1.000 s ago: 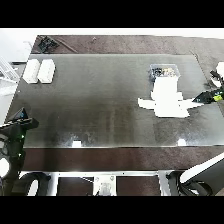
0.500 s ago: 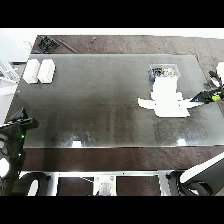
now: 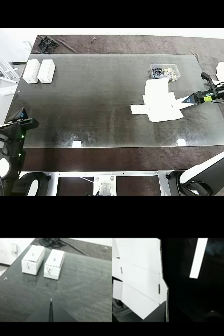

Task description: Fold the box and place the chain.

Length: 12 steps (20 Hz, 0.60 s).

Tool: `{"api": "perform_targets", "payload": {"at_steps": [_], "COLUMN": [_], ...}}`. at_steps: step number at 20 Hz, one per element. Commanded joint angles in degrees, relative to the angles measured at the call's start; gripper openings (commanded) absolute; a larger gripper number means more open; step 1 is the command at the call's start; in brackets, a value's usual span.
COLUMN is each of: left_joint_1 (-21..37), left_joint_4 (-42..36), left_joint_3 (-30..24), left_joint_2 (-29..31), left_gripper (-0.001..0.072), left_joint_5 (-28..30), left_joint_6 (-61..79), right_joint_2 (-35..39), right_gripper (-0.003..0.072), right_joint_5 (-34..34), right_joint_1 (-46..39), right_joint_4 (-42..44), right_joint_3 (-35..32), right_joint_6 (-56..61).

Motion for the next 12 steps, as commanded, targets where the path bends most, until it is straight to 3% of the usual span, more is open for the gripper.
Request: {"api": "perform_targets", "payload": {"at_steps": [1,4,9,12], "left_joint_1": [0.0,0.0,0.0,0.0], "left_joint_4": [0.0,0.0,0.0,0.0], "left_joint_3": [0.0,0.0,0.0,0.0], "left_joint_2": [0.0,0.0,0.0,0.0], "left_gripper": [0.0021,0.0021,0.0021,0.0021], "left_joint_5": [0.0,0.0,0.0,0.0], "left_joint_6": [0.0,0.0,0.0,0.0], "right_joint_2": [3.6,11.1,23.3,25.0], "right_gripper": [0.0010,0.0010,0.0010,0.0011], "right_joint_5": [-0.5,-4.8,-20.8,-26.8], "right_joint_1": [1.7,5.6,13.2,19.9], "right_joint_4": [9.7,16.6,23.3,26.2], "right_joint_3": [-6.0,-17.4,-40.6,-46.3], "right_joint_6": [-0.6,-3.9,-4.9,-4.8]}}
